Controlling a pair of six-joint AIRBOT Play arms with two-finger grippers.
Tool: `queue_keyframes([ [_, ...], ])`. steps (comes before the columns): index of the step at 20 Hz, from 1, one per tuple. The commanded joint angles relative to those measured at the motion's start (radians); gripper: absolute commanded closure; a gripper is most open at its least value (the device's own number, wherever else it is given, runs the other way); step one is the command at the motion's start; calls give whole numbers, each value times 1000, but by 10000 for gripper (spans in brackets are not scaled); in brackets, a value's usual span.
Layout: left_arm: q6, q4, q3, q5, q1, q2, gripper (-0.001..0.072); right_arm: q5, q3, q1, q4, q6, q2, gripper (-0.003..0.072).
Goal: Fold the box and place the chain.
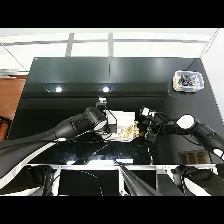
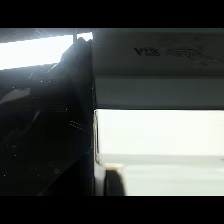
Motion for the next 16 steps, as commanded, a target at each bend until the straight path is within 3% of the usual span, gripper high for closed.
queue_keyframes([
  [1, 0, 0, 0, 0, 0, 0, 680, 23, -2, 21, 44, -110, -8, -34],
  [4, 0, 0, 0, 1, 0, 0, 680, 11, -2, 46, 91, -214, -18, -34],
  [9, 0, 0, 0, 0, 0, 0, 680, -114, -2, 55, 90, -229, -52, -34],
  [16, 0, 0, 0, 1, 0, 0, 680, -89, -2, 55, 90, -228, -61, -34],
])
